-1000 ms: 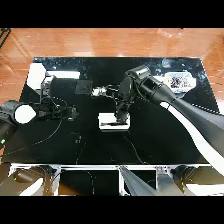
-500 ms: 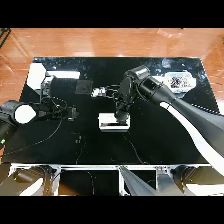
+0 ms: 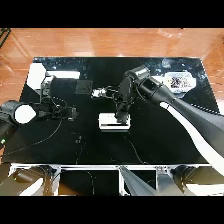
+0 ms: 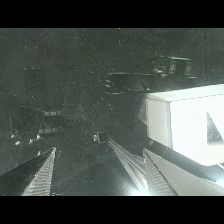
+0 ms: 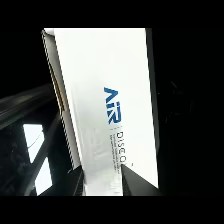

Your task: Fold the box and place the chain.

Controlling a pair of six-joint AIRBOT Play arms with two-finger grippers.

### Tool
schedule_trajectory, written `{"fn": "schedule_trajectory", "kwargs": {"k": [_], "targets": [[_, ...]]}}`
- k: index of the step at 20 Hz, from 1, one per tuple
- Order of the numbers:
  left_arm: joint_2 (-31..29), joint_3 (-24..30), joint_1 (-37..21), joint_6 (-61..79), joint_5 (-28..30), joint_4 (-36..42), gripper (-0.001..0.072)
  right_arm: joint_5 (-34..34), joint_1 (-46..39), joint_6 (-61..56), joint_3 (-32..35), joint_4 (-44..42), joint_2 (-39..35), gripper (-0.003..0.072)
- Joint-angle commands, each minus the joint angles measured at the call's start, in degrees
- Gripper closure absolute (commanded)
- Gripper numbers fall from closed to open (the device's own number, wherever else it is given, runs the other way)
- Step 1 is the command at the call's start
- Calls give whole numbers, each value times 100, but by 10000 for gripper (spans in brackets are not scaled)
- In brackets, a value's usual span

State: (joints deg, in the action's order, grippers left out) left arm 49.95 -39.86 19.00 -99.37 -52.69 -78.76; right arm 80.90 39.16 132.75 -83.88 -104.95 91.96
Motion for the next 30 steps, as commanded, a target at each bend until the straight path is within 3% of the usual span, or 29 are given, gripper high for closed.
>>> {"fn": "schedule_trajectory", "kwargs": {"k": [1, 10, 12, 30], "targets": [[4, 2, -7, 2, 0, 0, 70, -9, 2, -2, 2, 0, 15, 404], [4, 2, -7, 2, 0, 0, 71, 22, 2, -2, 2, -7, 13, 403], [4, 2, -7, 2, 0, 0, 70, 24, 2, -11, 2, -7, 13, 318], [4, 2, -7, 2, 0, 0, 70, 136, 2, -68, 2, -153, 13, 307]]}}
